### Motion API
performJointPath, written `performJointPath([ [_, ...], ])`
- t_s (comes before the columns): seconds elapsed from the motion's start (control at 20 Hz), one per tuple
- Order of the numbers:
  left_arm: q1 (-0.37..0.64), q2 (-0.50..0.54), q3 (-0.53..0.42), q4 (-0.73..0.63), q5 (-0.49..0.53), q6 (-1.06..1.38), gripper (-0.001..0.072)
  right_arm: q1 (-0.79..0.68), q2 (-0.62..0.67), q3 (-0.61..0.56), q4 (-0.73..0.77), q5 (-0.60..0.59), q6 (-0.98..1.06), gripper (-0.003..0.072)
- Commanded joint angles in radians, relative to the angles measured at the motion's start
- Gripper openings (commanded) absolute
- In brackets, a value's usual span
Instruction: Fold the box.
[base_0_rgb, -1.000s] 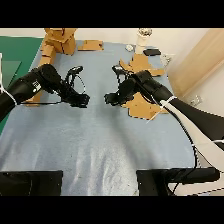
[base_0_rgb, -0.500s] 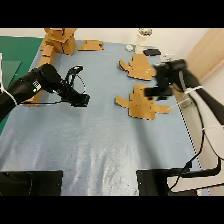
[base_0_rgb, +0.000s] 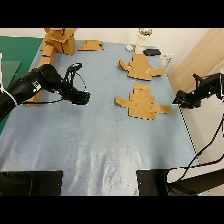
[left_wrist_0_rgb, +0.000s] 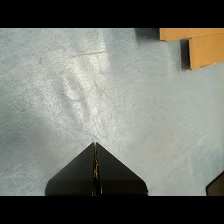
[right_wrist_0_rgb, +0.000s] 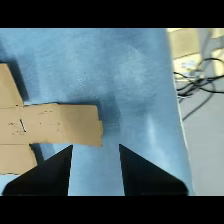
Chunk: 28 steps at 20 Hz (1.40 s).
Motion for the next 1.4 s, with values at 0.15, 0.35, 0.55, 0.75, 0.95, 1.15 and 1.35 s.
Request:
performJointPath([
  [0.15,0.0,-0.001,0.0,-0.051,0.006,-0.001,0.0014,-0.069,-0.136,0.002,0.252,-0.074,-0.256,0.0456],
  [0.35,0.0,-0.001,0.001,-0.055,0.006,-0.001,0.0014,-0.061,-0.154,0.001,0.266,-0.099,-0.284,0.0456],
  [0.55,0.001,-0.001,0.001,-0.074,0.006,0.0,0.0014,-0.061,-0.154,0.001,0.349,-0.183,-0.344,0.041],
  [0.75,0.001,-0.001,0.001,-0.085,0.003,0.0,0.0014,-0.037,-0.157,0.0,0.401,-0.211,-0.37,0.0343],
  [0.95,0.001,-0.001,0.001,-0.116,-0.005,0.0,0.0014,0.022,-0.159,0.0,0.391,-0.195,-0.37,0.0342],
  [1.15,0.001,0.0,0.001,-0.116,-0.014,0.0,0.0014,0.051,-0.159,0.0,0.386,-0.181,-0.371,0.0036],
  [1.35,0.027,0.0,0.003,-0.144,-0.068,0.002,0.0516,0.12,-0.153,-0.031,0.476,-0.227,-0.382,0.0003],
])
